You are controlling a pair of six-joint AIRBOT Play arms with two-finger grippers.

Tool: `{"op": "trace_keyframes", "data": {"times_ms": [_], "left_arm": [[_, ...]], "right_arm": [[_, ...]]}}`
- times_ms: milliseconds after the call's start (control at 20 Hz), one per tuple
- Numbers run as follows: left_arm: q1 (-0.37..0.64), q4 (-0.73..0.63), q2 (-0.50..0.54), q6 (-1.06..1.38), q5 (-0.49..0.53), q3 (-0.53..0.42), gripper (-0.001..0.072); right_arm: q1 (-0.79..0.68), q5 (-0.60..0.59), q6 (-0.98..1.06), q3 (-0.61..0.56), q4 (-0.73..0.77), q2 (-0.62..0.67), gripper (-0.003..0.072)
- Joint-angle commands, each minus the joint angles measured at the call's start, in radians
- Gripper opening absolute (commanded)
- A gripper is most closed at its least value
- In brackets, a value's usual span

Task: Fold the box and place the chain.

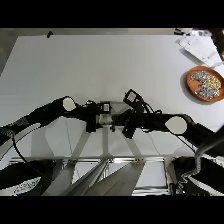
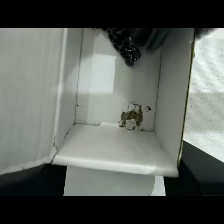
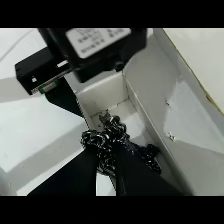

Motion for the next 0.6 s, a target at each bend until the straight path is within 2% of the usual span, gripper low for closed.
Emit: {"op": "trace_keyframes", "data": {"times_ms": [0, 450, 550], "left_arm": [[0.0, 0.0, 0.0, 0.0, 0.0, 0.0, 0.0292], [0.0, 0.0, 0.0, 0.0, 0.0, 0.001, 0.0292], [0.0, 0.0, 0.0, 0.0, 0.0, 0.001, 0.0292]], "right_arm": [[0.001, -0.074, 0.124, 0.0, 0.026, -0.06, 0.0008], [0.001, -0.062, 0.223, 0.0, 0.026, -0.138, 0.0016], [0.001, -0.065, 0.246, 0.0, 0.027, -0.15, 0.0194]]}}
